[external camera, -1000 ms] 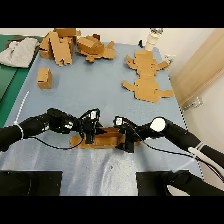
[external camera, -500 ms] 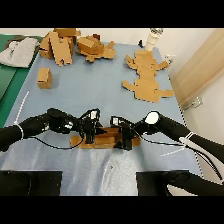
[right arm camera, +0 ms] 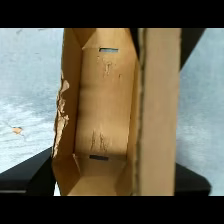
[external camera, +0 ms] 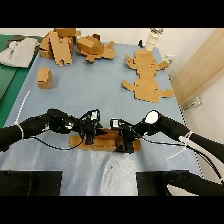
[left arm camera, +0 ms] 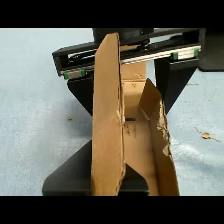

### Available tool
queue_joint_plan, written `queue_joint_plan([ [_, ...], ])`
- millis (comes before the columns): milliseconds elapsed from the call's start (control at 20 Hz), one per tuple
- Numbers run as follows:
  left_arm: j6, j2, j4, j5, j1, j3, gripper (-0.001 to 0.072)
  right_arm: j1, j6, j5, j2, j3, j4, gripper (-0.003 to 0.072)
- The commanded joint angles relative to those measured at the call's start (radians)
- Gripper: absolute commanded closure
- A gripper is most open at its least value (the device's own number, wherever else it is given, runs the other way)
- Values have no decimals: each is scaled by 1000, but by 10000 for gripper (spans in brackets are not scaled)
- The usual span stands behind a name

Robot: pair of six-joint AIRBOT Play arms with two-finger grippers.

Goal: Fold the box.

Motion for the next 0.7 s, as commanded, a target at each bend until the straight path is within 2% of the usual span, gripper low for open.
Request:
queue_joint_plan([
  [0, 0, -1, -4, 8, 0, 0, 694, 1, -2, 56, 0, 0, 1, -18],
  [350, 0, -1, -4, 8, 0, 0, 694, 1, -3, 54, 0, 1, -11, -18],
  [650, 0, 2, -5, 8, 0, 0, 694, 1, -3, -37, 1, 7, -39, -18],
])
